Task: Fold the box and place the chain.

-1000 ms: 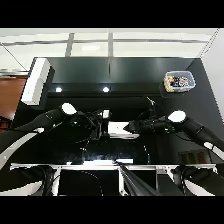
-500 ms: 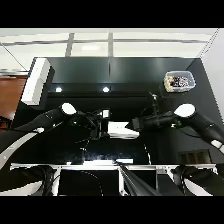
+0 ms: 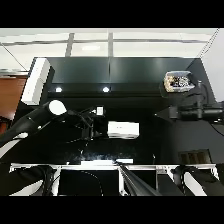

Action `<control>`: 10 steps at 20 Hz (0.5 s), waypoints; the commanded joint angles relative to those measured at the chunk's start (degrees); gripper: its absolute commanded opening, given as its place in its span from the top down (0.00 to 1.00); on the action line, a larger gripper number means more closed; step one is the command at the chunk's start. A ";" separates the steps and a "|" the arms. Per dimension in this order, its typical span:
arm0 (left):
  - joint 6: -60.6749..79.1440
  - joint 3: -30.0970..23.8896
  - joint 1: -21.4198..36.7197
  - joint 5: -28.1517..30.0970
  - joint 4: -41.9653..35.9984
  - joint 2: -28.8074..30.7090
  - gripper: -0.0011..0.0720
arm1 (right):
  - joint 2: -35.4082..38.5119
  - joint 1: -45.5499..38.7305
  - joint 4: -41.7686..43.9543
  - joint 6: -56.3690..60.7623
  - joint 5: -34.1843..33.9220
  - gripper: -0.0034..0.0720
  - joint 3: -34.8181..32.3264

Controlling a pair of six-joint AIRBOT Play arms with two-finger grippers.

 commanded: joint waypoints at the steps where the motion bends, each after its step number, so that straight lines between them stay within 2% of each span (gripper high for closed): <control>1: -5.99 0.15 1.05 -3.89 3.23 6.16 0.00 | 1.01 -6.47 -5.31 -0.59 1.42 0.94 0.20; 5: -10.25 2.80 -2.67 -0.50 1.55 6.01 0.01 | 1.01 -7.45 -5.18 -0.57 -0.83 0.94 0.17; 8: -15.61 5.70 -7.87 5.01 1.51 2.56 0.01 | 1.01 -7.45 -5.14 -0.57 -1.42 0.94 0.17; 10: -16.31 7.85 -10.93 5.70 1.53 -1.11 0.01 | 1.01 -7.45 -5.07 -0.52 -1.53 0.94 0.17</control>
